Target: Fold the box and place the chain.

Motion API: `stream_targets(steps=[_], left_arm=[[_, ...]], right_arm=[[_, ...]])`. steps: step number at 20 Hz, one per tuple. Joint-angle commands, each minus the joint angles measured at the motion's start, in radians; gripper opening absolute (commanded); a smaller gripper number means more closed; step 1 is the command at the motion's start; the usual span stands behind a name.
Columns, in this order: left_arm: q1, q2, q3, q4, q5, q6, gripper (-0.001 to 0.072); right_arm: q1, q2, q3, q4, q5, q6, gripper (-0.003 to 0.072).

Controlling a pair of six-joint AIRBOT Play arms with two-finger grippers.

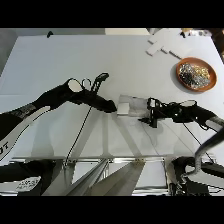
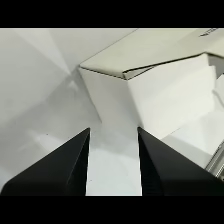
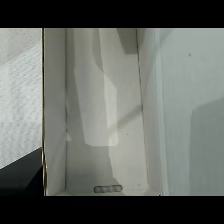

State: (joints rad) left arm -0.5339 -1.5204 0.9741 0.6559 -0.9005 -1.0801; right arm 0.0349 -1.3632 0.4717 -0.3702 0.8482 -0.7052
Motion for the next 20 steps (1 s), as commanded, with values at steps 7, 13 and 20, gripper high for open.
stream_targets(steps=[7, 13, 20], left_arm=[[-0.003, 0.016, 0.001, -0.019, 0.022, 0.003, 0.0347], [-0.061, 0.013, 0.024, 0.039, 0.082, -0.080, 0.0491], [-0.142, -0.042, 0.207, 0.412, -0.033, -0.500, 0.0492]], right_arm=[[0.000, 0.000, 0.000, 0.000, 0.000, 0.000, 0.0456], [0.000, 0.000, 0.000, 0.000, 0.000, 0.000, 0.0456], [0.000, 0.000, 0.000, 0.000, 0.000, 0.000, 0.0456]])
